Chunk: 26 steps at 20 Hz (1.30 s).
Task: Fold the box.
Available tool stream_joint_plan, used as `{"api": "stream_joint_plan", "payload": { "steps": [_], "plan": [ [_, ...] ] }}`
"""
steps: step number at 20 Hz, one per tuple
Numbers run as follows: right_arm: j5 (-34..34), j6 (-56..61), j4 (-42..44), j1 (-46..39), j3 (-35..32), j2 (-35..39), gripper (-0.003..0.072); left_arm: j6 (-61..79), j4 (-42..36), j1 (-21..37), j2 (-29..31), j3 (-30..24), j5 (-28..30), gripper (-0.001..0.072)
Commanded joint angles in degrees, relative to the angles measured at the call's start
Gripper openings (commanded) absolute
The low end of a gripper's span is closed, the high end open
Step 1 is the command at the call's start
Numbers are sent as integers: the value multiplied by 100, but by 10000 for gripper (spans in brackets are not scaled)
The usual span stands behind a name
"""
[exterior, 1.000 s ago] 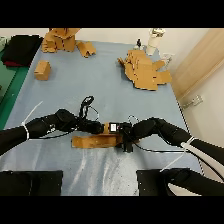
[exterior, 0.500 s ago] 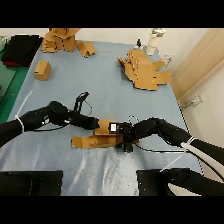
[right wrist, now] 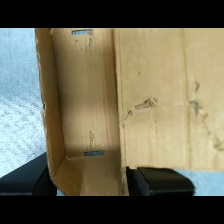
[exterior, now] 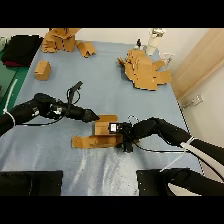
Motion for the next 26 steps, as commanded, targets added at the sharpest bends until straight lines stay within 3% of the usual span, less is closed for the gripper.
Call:
{"api": "stream_joint_plan", "payload": {
  "steps": [1,5,10,11,12,18,26],
  "plan": [
    [2,2,0,4,2,-2,490,691,345,369,125,0,-1141,9],
    [2,2,0,4,2,-2,491,682,1329,435,844,-334,-1202,7],
    [2,2,0,4,2,-2,490,1578,2468,-26,2288,-1064,-490,15],
    [2,2,0,4,2,-2,491,1707,2785,-271,2470,-1156,-234,253],
    [2,2,2,4,0,-2,490,1746,3023,-516,2522,-1237,155,700],
    [0,0,0,4,2,-2,491,1797,3244,-1366,2004,-1344,1246,699],
    [0,2,0,4,2,-2,490,2120,3171,-1523,1357,-1342,1759,699]
  ]
}}
